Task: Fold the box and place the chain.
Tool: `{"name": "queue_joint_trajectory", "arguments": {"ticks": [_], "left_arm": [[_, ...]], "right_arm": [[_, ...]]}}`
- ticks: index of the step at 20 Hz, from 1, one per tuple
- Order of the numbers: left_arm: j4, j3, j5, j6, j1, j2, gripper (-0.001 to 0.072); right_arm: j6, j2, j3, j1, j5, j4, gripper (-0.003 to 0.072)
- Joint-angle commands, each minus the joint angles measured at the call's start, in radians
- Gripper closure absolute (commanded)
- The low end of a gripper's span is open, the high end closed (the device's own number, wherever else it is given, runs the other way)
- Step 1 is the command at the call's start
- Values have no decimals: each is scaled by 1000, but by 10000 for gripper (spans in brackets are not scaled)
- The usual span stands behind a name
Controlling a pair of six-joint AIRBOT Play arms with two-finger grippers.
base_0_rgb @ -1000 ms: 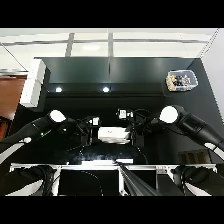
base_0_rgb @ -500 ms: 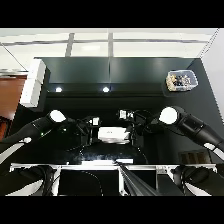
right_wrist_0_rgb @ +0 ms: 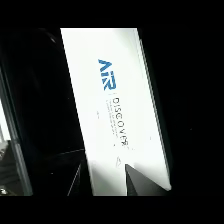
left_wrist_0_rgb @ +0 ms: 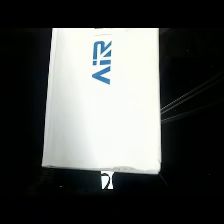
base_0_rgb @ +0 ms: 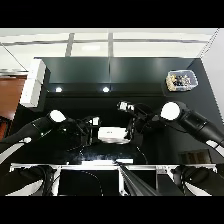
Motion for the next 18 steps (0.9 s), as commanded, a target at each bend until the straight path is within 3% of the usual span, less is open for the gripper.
{"name": "queue_joint_trajectory", "arguments": {"ticks": [1,2,3,5,9,18], "left_arm": [[0,1,0,0,0,-1,211],[0,1,0,0,0,-1,211],[0,1,0,0,0,-1,211],[0,1,0,0,0,-1,211],[0,1,0,0,0,-1,211],[0,1,0,0,0,-1,211]], "right_arm": [[237,1,37,-46,143,40,343],[287,0,34,-64,194,42,615],[319,0,19,-82,235,59,676],[324,0,-45,-100,224,191,676],[307,-27,-180,-80,-20,542,676],[370,-134,-186,-58,-163,531,674]]}}
